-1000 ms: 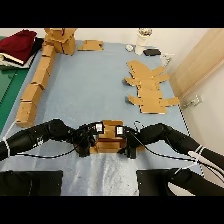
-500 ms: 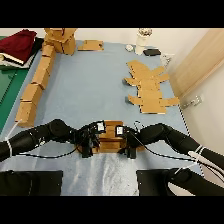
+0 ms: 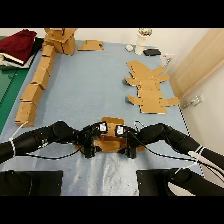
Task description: Fold the box.
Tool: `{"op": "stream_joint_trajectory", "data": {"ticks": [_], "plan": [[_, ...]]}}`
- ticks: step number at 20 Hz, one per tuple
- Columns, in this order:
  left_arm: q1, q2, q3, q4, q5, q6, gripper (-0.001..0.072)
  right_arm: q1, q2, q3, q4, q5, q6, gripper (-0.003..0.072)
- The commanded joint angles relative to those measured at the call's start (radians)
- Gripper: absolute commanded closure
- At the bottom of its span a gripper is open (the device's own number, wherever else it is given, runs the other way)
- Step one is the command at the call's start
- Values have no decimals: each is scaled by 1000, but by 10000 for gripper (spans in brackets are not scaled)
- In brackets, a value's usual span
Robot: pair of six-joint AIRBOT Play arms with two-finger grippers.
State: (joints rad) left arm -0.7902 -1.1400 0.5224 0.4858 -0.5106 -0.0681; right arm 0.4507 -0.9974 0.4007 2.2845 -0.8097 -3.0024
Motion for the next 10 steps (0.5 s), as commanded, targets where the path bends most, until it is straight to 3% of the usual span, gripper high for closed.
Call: {"op": "stream_joint_trajectory", "data": {"ticks": [1, 5, 6, 7, 10], "plan": [[-2, -1, 0, -16, -5, 1, 150, 0, -1, 1, 1, 0, 0, 178], [-1, -1, -6, -10, -5, -1, 163, 0, -1, 1, 1, 0, -1, 179], [0, 0, -6, 8, -6, -20, 469, 0, -1, 1, 1, 0, 0, 179], [0, 6, -6, 69, -10, -59, 700, 0, -1, 1, 1, 0, -1, 178], [0, 64, -5, 369, -42, -436, 698, 0, -1, 1, 1, 0, -1, 178]]}}
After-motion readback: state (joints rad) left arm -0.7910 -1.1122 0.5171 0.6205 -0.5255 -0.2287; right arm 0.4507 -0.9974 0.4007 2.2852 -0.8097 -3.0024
